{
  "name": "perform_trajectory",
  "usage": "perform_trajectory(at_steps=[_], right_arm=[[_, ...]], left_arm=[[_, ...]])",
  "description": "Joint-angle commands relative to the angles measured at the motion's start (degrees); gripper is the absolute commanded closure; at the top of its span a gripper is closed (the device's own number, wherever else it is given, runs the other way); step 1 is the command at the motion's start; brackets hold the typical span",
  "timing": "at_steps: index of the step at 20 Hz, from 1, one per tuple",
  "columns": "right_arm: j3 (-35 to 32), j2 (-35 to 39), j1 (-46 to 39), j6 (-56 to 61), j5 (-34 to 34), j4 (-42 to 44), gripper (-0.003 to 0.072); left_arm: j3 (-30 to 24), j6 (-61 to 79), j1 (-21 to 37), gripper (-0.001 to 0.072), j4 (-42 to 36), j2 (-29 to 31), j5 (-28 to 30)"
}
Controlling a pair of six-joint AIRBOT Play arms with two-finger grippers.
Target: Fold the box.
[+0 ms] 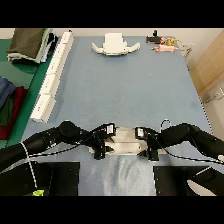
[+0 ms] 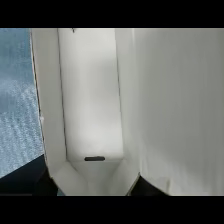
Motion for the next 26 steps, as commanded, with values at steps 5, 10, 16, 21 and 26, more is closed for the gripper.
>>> perform_trajectory(at_steps=[5, 10, 16, 21, 26], right_arm=[[-0.02, 0.02, 0.02, 0.02, 0.0, 0.02, 0.0166], [-0.02, 0.02, 0.02, 0.02, 0.0, 0.0, 0.0166], [-0.02, 0.0, 0.02, 0.02, 0.0, 0.02, 0.0166], [-0.02, 0.02, 0.02, 0.02, 0.0, 0.02, 0.0166], [-0.02, 0.02, 0.02, 0.02, 0.0, 0.02, 0.0166]], left_arm=[[0.04, -3.34, -0.28, 0.0092, 1.03, -0.85, 0.5], [0.83, -22.03, -0.28, 0.0693, 13.7, 2.23, 0.35], [5.95, -68.06, -0.24, 0.0694, 42.53, 16.31, -13.2], [7.17, -104.59, 6.43, 0.0693, 62.99, 28.22, -29.99], [3.87, -108.74, 15.43, 0.0694, 56.65, 29.73, -34.73]])
